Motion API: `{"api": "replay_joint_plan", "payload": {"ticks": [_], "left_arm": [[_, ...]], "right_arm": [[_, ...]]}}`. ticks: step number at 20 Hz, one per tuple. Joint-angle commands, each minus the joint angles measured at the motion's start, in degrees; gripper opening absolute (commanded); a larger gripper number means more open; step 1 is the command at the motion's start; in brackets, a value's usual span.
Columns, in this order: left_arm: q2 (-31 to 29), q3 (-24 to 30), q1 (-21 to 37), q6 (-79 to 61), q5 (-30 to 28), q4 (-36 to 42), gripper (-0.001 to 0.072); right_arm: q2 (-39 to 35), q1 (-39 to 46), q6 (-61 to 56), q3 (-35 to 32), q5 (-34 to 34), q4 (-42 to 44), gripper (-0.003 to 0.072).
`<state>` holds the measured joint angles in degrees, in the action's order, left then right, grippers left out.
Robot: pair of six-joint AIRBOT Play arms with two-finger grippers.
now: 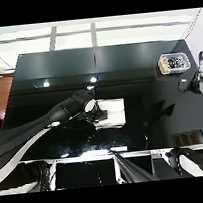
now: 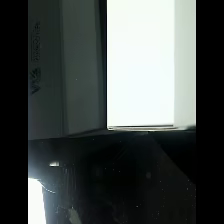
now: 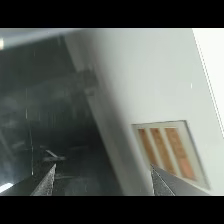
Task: Fold the box and place the chain.
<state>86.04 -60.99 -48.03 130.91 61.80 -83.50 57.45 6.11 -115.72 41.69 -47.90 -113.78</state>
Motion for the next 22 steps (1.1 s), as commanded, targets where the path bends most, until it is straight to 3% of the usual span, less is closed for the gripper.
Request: {"api": "replay_joint_plan", "payload": {"ticks": [1, 7, 8, 9, 10, 14, 22], "left_arm": [[0.02, 0.02, 0.02, 0.00, 0.07, 0.02, 0.0031], [0.02, 0.02, 0.02, 0.00, 0.13, 0.02, 0.0031], [0.02, 0.02, 0.02, 0.00, 0.15, 0.02, 0.0031], [0.02, 0.02, 0.02, 0.00, 0.15, 0.07, 0.0031], [0.02, 0.02, 0.04, 0.00, 0.24, 0.02, 0.0031], [0.02, 0.02, 0.04, 0.00, 0.22, 0.02, 0.0031], [0.02, 0.02, 0.04, 0.00, 0.24, 0.02, 0.0031]], "right_arm": [[8.57, 5.64, 3.54, 9.73, 2.23, 10.60, 0.0720], [28.57, 8.52, 11.52, 35.85, -10.99, 32.28, 0.0720], [31.63, 8.52, 10.75, 39.30, -12.74, 35.01, 0.0682], [34.45, 8.52, 7.89, 42.49, -13.86, 36.96, 0.0563], [36.70, 8.52, 3.30, 44.94, -14.16, 37.29, 0.0552], [41.62, 8.52, -4.11, 49.05, -11.76, 37.35, 0.0552], [46.73, 8.44, -6.43, 49.48, -7.56, 42.23, 0.0552]]}}
